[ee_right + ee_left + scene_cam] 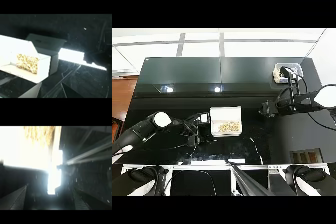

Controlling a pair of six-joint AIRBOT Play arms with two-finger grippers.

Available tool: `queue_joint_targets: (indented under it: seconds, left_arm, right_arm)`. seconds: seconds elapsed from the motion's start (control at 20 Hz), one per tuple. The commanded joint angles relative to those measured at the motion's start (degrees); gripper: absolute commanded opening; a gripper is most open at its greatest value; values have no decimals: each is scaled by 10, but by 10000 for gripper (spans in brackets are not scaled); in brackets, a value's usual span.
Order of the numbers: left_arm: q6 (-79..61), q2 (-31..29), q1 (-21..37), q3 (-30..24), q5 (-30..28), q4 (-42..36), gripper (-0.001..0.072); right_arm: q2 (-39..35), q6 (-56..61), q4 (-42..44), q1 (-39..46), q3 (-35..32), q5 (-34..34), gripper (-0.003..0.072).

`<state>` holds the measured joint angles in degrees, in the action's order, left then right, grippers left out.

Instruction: Fold the box and place the chain.

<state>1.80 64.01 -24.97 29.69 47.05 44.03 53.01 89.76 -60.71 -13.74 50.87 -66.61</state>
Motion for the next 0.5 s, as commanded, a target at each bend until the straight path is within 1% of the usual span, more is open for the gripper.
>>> queue_joint_targets:
  seconds: [0.0, 0.1, 0.45]
  left_arm:
    - [-121, 47, 7, 5, -21, -74, 720]
    - [-121, 74, 15, 18, -19, -84, 720]
    - [-121, 108, 18, 49, -17, -101, 719]
  right_arm:
    - [0, 0, 0, 0, -1, 11, 281]
    - [0, 0, 0, 0, -1, 11, 281]
    - [0, 0, 0, 0, -1, 12, 281]
